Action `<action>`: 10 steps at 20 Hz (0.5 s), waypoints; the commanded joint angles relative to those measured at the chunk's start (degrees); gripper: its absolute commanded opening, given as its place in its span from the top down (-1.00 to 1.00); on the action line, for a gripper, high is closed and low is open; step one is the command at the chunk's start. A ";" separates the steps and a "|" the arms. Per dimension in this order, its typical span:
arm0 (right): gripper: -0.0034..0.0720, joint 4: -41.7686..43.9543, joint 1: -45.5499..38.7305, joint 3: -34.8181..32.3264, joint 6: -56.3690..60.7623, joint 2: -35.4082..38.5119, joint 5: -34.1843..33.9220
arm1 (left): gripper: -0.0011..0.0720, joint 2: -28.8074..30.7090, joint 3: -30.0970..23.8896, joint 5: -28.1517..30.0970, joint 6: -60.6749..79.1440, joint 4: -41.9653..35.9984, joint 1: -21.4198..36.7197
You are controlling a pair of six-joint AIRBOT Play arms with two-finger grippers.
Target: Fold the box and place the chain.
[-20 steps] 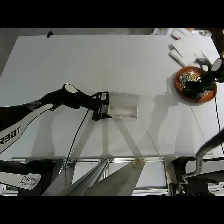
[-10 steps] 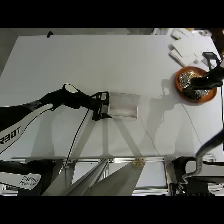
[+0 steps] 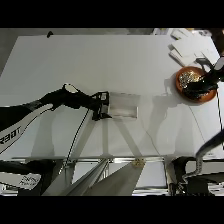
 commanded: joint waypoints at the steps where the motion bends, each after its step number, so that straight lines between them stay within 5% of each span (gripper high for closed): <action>1: 0.45 -1.62 -0.04 -0.02 -0.17 -1.31 0.07 | 0.73 0.02 -0.02 0.00 0.00 0.02 0.02; 2: 0.46 -1.70 -0.04 -0.02 -0.17 -1.38 0.00 | 0.73 0.02 0.00 0.02 0.00 0.02 0.02; 4: 0.87 -1.64 -0.02 -0.02 -0.13 -1.38 0.33 | 0.73 0.02 -0.02 0.02 0.02 0.02 0.02; 10: 0.86 -0.55 -0.02 -0.02 -0.13 0.70 0.98 | 0.73 0.02 -0.02 0.02 0.00 0.02 0.02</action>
